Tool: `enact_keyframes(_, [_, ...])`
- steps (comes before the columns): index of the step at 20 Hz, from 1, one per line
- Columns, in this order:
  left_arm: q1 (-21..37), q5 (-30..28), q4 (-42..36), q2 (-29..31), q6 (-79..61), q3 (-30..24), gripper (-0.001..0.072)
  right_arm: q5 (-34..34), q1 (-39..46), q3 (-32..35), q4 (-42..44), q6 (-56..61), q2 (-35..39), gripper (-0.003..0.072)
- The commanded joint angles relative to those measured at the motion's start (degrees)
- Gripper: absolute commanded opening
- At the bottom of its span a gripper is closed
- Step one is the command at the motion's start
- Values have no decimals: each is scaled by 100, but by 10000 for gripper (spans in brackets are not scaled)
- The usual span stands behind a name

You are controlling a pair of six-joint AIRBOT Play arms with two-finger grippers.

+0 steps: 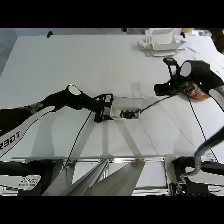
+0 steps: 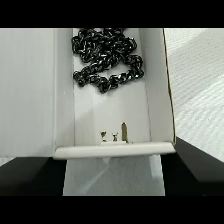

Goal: Fold the box and place the chain.

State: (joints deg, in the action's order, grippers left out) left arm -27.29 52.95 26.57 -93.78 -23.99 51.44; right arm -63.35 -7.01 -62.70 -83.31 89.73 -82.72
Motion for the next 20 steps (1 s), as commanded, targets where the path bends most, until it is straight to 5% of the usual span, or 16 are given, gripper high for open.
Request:
enact_keyframes(1, [7,-2,2,4,-2,4,251,-92,20,2,153,24,-232,326])
enact_keyframes(4, [7,-2,2,4,-2,4,251,-92,20,2,146,214,-321,206])
enact_keyframes(8, [7,0,2,4,-2,4,251,-205,15,2,142,289,-533,209])
enact_keyframes(10, [7,0,2,4,-2,4,251,-210,15,4,149,289,-629,304])
enact_keyframes(12, [7,0,2,4,-2,4,251,-192,15,4,146,291,-675,313])
enact_keyframes(17, [7,0,2,4,-2,4,251,-219,15,4,144,286,-776,217])
enact_keyframes(18, [7,0,2,4,-2,4,251,-245,15,4,144,275,-787,161])
enact_keyframes(19, [7,0,2,4,-2,4,251,-271,15,4,149,146,-776,12])
enact_keyframes(20, [7,0,0,4,-2,4,251,-319,15,4,149,-72,-730,18])
